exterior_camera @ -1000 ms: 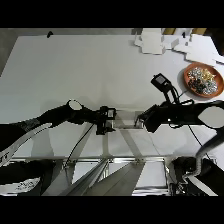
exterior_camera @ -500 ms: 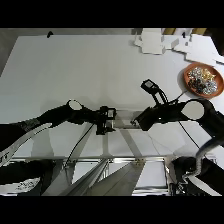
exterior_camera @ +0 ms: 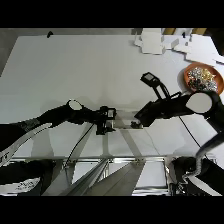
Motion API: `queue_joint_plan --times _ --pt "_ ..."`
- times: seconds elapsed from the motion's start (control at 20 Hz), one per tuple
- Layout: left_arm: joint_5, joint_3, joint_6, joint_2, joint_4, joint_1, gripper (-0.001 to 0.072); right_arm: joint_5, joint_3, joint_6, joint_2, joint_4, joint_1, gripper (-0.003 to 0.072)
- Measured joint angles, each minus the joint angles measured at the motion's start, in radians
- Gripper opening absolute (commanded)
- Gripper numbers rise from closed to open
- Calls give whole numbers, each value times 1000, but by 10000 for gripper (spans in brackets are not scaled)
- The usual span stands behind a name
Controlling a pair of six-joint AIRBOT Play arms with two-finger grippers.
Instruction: Fold the box and place the chain.
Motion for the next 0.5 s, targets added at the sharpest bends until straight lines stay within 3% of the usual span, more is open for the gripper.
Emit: queue_joint_plan --times 0.35,0.5 --pt "0 0 0 0 0 0 150 35 90 190 -2 -362 0 251" --pt "0 0 0 0 0 0 150 37 97 244 -9 -452 -18 250"
